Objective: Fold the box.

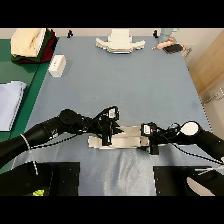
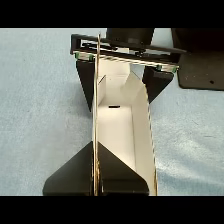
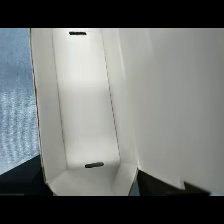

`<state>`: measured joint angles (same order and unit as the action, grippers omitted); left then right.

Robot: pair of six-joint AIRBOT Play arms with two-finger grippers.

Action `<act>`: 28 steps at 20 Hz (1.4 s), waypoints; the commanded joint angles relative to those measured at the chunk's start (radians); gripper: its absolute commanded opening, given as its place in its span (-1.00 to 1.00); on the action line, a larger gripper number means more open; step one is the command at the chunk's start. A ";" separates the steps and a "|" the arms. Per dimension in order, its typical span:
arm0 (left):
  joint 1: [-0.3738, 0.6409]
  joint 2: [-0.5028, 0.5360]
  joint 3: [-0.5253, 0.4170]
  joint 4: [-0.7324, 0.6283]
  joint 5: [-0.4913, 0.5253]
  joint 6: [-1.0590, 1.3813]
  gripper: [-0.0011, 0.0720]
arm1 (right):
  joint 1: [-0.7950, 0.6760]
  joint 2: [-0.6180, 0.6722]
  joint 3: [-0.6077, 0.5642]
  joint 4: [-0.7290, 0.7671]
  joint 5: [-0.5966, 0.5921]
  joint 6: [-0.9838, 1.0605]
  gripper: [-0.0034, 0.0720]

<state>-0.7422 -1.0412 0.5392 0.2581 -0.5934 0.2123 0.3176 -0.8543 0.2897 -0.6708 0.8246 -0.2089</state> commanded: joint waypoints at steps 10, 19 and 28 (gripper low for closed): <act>0.000 0.000 0.000 0.000 -0.001 0.000 -0.93 | 0.001 -0.006 -0.014 -0.029 -0.007 0.040 0.80; 0.000 0.000 0.000 0.000 -0.001 0.000 -0.93 | 0.003 -0.018 -0.020 0.005 -0.021 0.005 0.62; 0.000 0.000 0.000 0.000 -0.001 0.000 -0.93 | 0.010 -0.017 -0.037 0.006 -0.023 -0.010 0.41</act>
